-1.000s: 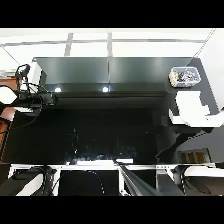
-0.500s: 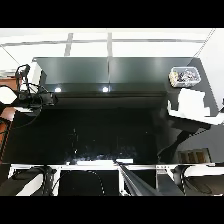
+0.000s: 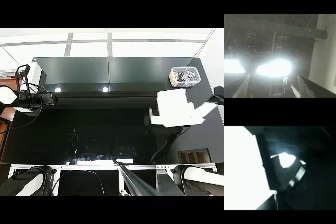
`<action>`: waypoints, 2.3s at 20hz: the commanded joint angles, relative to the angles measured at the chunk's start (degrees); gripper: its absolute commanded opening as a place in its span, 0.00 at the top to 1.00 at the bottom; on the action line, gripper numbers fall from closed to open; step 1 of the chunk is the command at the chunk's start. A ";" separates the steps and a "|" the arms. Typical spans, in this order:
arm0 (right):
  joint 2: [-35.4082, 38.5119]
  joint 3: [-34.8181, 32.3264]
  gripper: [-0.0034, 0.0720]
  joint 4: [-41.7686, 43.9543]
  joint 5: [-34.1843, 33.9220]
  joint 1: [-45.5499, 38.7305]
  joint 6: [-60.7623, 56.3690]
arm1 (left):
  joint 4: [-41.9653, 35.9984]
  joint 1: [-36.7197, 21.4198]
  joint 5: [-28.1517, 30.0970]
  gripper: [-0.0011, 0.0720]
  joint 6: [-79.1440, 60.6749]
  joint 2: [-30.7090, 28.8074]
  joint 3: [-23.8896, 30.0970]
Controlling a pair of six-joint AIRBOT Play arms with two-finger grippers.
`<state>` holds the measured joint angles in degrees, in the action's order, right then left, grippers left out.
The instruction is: Fold the box and place the chain.
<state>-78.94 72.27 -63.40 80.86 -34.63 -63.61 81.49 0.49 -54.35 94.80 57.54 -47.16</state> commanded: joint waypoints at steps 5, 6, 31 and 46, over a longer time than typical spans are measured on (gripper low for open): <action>24.76 -34.16 0.93 40.79 -23.15 16.00 21.09 | -2.99 0.04 -0.07 0.02 -0.50 0.24 -0.07; 26.56 -39.30 0.93 45.77 -27.67 19.91 23.96 | -3.43 0.15 -0.07 0.02 -0.52 0.50 -0.07; 27.34 -54.55 0.93 53.29 -53.92 50.45 25.86 | -48.63 14.80 -13.79 0.02 -45.13 33.24 -3.04; 27.34 -54.55 0.93 52.65 -53.70 50.45 25.92 | -42.75 14.69 -25.92 0.80 -51.60 38.93 -11.76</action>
<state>-51.64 17.72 -10.22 27.00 15.75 -37.74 36.97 15.16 -78.46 43.64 95.72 -57.56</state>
